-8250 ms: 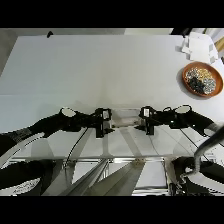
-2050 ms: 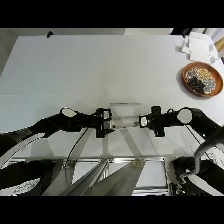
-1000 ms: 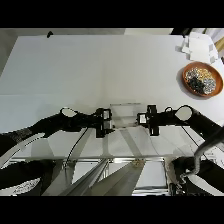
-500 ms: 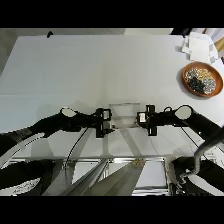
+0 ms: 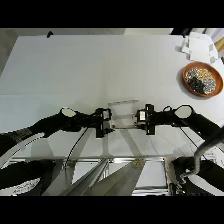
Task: Fold the box and place the chain.
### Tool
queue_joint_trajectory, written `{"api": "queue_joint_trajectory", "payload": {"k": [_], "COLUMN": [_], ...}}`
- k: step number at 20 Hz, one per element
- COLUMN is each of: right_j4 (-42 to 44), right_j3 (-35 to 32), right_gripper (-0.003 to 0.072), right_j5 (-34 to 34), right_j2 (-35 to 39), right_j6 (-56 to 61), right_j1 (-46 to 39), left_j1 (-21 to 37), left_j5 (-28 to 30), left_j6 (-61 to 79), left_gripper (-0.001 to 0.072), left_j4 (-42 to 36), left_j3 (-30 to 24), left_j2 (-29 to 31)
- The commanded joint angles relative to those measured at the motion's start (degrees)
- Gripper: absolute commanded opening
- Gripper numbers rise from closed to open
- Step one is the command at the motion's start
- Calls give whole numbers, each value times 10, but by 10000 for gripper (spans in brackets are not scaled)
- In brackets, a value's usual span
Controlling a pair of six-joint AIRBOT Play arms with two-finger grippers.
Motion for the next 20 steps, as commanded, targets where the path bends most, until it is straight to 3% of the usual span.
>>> {"api": "queue_joint_trajectory", "payload": {"k": [1,2,3,5,7,11,15,20], "right_j4": [4,1,-1,-30,-81,-177,-184,-290], "right_j3": [-1,-1,-1,-1,-1,-1,-1,-1], "right_gripper": [445,442,385,173,36,25,13,13], "right_j5": [0,0,0,-5,-4,-1,0,-25], "right_j2": [0,0,0,1,10,58,123,157], "right_j6": [-2,-2,0,32,87,218,346,647], "right_j1": [0,0,0,0,0,0,0,0], "left_j1": [0,0,0,0,0,0,0,0], "left_j5": [-1,-1,-1,-1,-1,-1,-1,-1], "left_j6": [0,0,0,0,0,0,0,0], "left_gripper": [69,69,69,69,69,69,69,69], "left_j4": [0,0,0,0,0,0,0,0], "left_j3": [0,0,0,0,0,0,0,0], "left_j2": [0,0,0,0,0,0,0,0]}}
